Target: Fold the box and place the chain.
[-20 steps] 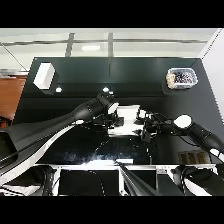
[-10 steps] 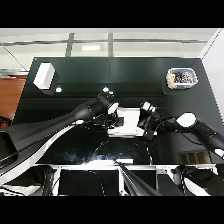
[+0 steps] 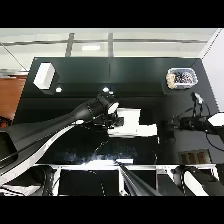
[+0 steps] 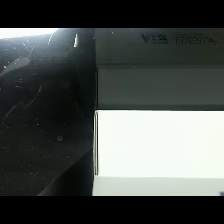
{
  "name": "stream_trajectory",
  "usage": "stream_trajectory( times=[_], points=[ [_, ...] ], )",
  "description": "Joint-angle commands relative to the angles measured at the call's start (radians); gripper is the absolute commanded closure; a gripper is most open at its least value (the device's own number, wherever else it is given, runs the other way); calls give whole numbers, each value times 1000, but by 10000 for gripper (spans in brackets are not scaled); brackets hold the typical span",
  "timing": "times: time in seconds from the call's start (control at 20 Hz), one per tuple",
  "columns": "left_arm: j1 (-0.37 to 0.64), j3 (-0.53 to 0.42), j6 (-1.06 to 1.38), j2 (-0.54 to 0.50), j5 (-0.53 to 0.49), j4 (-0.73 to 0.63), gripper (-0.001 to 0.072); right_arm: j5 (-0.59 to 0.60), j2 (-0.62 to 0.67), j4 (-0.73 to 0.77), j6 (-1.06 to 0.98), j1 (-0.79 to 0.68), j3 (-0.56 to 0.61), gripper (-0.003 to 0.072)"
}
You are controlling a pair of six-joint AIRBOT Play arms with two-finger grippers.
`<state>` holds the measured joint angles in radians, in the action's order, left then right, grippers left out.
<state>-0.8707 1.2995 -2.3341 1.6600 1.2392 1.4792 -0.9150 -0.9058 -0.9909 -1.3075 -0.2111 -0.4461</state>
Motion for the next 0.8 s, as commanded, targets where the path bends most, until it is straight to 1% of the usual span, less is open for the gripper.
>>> stream_trajectory(
  times=[0.0, 0.1, 0.15, 0.25, 0.4, 0.45, 0.55, 0.6, 0.75],
  points=[
    [1, 0, 0, 0, 0, 1, 683, -101, -93, 112, 0, 15, 61, 676],
    [1, 0, 0, 0, 0, 1, 683, -141, -170, 253, 127, 88, 60, 675],
    [1, 0, 0, 0, 0, 1, 683, -139, -198, 330, 201, 122, 60, 675],
    [1, 0, 0, 0, 0, 1, 683, -133, -209, 443, 319, 160, 58, 674],
    [2, 0, 0, 0, 0, 1, 683, -184, -209, 448, 325, 159, -1, 671],
    [2, 0, 0, 0, 0, 1, 683, -209, -209, 447, 325, 159, -23, 608],
    [4, 0, 0, 0, 0, 1, 683, -259, -209, 447, 324, 159, -64, 158],
    [4, 0, 0, 0, 0, 1, 683, -273, -209, 448, 323, 159, -79, 101],
    [4, 0, 0, 0, 0, 1, 683, -277, -209, 467, 310, 164, -90, 101]
  ],
)
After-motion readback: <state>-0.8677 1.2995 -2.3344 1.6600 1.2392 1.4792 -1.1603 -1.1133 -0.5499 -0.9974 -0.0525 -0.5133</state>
